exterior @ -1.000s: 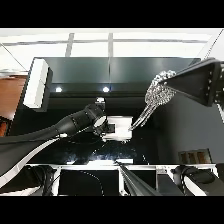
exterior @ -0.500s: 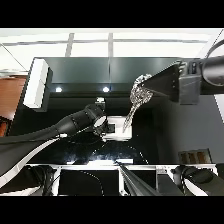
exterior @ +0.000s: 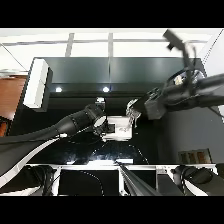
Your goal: Fold the box and place the chain.
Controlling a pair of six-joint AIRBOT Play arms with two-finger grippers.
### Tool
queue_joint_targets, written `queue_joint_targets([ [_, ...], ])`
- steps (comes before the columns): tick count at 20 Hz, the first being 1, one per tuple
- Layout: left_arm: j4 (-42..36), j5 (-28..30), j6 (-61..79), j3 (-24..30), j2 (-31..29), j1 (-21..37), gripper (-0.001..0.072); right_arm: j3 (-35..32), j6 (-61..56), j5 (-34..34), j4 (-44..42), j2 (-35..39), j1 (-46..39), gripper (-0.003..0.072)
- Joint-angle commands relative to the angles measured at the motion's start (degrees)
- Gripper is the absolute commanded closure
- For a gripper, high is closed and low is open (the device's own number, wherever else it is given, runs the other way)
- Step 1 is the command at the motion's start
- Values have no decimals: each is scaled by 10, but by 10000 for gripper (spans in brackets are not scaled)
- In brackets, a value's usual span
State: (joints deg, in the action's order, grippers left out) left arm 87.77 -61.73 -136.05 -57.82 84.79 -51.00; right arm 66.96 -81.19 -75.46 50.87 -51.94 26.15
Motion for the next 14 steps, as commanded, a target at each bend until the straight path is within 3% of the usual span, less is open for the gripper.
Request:
queue_joint_targets([
  [1,-2,-6,0,0,-1,0,680,-57,0,56,0,0,30,646],
  [14,-2,-12,0,0,-1,0,680,9,0,77,-69,0,33,646],
])
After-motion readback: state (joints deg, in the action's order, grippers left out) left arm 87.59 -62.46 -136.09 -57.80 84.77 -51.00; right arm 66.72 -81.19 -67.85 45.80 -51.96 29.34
